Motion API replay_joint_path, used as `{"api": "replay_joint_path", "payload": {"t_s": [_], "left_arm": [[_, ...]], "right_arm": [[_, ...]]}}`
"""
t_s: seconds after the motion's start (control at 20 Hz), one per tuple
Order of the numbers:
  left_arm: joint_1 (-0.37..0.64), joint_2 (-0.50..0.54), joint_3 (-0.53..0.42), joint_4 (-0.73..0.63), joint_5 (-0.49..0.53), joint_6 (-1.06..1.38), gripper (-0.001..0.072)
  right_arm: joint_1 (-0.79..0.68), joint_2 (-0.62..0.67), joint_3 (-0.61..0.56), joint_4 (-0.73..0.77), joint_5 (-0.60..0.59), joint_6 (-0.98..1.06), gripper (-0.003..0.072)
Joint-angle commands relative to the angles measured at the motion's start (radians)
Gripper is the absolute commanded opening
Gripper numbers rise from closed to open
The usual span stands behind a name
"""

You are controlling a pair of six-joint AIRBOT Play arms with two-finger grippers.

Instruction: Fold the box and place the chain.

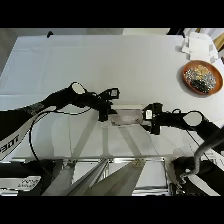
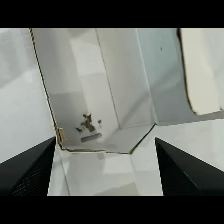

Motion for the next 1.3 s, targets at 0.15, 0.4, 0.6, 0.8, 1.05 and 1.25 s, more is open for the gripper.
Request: {"api": "replay_joint_path", "payload": {"t_s": [0.15,0.4,0.6,0.8,1.05,1.25], "left_arm": [[-0.001,0.000,0.000,0.000,0.000,0.000,0.0011],[-0.001,0.000,0.000,0.000,0.000,0.000,0.0011],[-0.001,0.000,0.000,0.000,0.000,0.000,0.0011],[-0.001,0.000,0.000,0.000,0.000,0.000,0.0011],[-0.001,0.000,0.000,0.000,0.000,0.000,0.0011],[-0.001,0.000,0.000,0.000,0.000,0.000,0.0011]], "right_arm": [[-0.026,-0.099,0.067,0.030,0.078,-0.035,0.0686],[-0.026,-0.185,0.083,0.031,0.126,-0.074,0.0686],[-0.026,-0.208,0.085,0.107,0.130,-0.195,0.0686],[-0.026,-0.262,0.089,0.158,0.159,-0.243,0.0685],[-0.026,-0.297,0.093,0.160,0.169,-0.243,0.0682],[-0.026,-0.320,0.093,0.161,0.172,-0.243,0.0666]]}}
